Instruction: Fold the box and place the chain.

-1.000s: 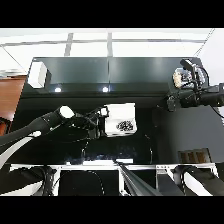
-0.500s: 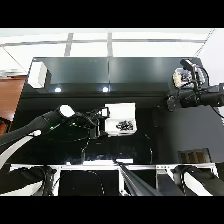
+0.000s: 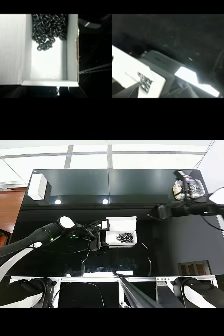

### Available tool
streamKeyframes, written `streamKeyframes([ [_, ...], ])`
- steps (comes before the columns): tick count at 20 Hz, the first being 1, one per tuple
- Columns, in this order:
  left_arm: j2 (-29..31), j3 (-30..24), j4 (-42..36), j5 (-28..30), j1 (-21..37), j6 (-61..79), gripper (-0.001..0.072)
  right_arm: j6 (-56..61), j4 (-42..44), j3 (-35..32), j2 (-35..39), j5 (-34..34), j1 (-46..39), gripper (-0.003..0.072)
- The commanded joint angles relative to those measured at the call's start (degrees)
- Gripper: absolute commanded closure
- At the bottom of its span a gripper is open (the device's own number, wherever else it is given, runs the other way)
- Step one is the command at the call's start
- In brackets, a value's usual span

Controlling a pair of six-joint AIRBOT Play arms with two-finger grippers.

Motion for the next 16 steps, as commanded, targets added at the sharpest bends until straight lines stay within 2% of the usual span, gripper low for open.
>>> streamKeyframes([
  [1,0.0,0.0,-0.2,0.0,0.0,0.1,0.0363,-0.7,3.5,0.5,-6.7,-14.3,7.1,0.0008],
  [2,0.0,0.0,-0.2,0.0,0.0,0.1,0.0363,-2.0,5.6,0.6,-8.5,-19.3,8.7,0.0008],
  [3,0.0,0.0,-0.2,0.0,0.0,0.1,0.0363,-2.9,7.2,0.6,-10.0,-21.2,9.7,0.0009],
  [4,0.0,0.0,-0.2,-0.1,0.0,0.1,0.0363,-2.9,8.0,0.5,-11.3,-20.2,10.4,0.0009],
  [7,0.0,0.0,-0.2,-0.1,0.0,0.1,0.0363,-11.3,7.9,0.5,-12.6,-8.9,10.9,0.0009],
  [10,0.0,0.0,-0.2,0.0,0.0,0.1,0.0363,-12.6,8.0,0.5,-12.6,0.9,10.7,0.0009],
  [12,0.0,0.0,-0.2,0.0,0.0,0.1,0.0363,-20.1,8.0,0.5,-12.5,3.5,10.7,0.0009],
  [16,0.0,0.0,-0.2,0.0,0.0,0.1,0.0363,-41.0,8.4,0.5,-12.5,4.4,10.9,0.0009],
])
